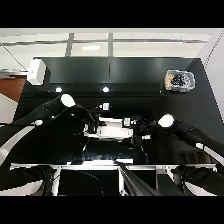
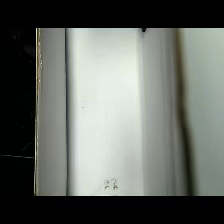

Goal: Fold the box and place the chain.

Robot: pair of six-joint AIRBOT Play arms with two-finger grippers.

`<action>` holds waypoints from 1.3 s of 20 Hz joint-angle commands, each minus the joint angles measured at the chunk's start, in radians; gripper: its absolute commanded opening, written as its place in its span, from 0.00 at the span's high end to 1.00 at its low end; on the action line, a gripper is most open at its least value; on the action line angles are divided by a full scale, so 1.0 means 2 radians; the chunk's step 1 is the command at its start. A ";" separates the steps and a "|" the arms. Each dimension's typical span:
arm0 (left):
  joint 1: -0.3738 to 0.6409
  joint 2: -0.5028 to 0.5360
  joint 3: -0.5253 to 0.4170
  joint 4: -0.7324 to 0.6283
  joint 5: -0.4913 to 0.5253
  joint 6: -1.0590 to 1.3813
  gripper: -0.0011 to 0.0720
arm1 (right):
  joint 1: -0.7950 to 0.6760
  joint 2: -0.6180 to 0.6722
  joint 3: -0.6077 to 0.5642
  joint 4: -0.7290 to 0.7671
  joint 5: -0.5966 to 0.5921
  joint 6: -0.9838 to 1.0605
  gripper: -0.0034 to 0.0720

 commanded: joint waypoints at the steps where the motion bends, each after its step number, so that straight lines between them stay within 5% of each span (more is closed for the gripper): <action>1: 0.000 0.000 0.000 0.000 0.001 0.000 0.95 | 0.000 -0.011 0.000 -0.003 -0.004 0.000 0.02; 26: -0.001 0.000 0.000 0.000 0.002 0.000 0.94 | -0.039 -0.016 0.000 0.022 0.008 -0.030 0.02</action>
